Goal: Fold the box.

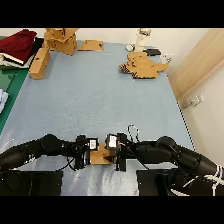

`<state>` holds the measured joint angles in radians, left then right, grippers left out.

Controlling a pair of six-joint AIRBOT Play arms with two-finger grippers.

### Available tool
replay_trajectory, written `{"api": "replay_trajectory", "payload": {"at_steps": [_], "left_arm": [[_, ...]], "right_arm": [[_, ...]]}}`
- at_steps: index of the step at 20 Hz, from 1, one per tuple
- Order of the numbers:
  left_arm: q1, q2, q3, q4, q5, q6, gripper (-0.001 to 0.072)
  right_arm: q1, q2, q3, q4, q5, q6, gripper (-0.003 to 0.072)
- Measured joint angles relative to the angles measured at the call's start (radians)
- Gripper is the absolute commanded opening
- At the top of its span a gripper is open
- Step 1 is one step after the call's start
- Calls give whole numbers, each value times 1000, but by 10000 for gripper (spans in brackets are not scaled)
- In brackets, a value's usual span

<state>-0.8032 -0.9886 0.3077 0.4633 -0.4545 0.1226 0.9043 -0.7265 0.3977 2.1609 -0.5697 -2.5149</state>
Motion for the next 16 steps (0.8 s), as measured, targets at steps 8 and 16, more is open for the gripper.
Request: {"api": "replay_trajectory", "payload": {"at_steps": [8, 16], "left_arm": [[0, 0, 0, 0, 0, 0, 600], [0, 0, 0, 0, 0, 0, 600]], "right_arm": [[30, 15, -11, -45, 16, -53, 472], [81, 14, -29, -114, 59, -86, 472]]}}
